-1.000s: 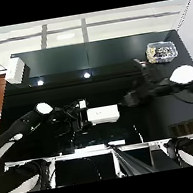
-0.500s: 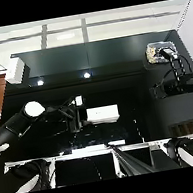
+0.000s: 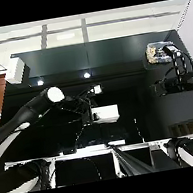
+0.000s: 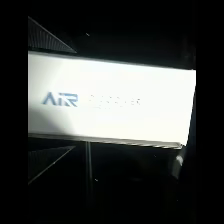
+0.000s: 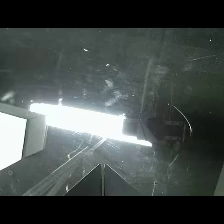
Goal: Fold the box and place the chain.
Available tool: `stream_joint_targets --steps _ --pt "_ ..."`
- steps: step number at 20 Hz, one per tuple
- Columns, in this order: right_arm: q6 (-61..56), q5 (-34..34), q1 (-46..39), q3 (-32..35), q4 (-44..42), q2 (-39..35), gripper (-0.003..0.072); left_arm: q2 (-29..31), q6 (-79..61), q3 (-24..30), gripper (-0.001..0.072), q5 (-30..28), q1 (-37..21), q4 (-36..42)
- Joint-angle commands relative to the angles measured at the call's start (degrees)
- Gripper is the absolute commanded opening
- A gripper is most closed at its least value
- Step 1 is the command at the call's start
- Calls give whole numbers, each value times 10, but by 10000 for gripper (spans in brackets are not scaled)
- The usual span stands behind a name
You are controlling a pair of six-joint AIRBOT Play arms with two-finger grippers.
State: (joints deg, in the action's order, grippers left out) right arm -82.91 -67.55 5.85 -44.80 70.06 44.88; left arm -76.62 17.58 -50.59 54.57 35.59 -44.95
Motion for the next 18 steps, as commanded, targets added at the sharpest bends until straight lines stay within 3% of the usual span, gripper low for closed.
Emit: stream_joint_targets --steps 1,8,11,15,18 --pt "0 1 0 0 1 0 14 -27 24 -22 712 15 12 -9" --pt "0 1 0 0 1 0 14 -29 23 -23 714 4 37 -24" --pt "-1 1 0 0 1 0 14 -36 27 -23 714 -29 62 -59" --pt "-7 1 0 0 1 0 14 -58 116 -23 713 -114 98 -125" --pt "-7 1 0 0 1 0 14 -63 116 -23 708 -124 120 -160"
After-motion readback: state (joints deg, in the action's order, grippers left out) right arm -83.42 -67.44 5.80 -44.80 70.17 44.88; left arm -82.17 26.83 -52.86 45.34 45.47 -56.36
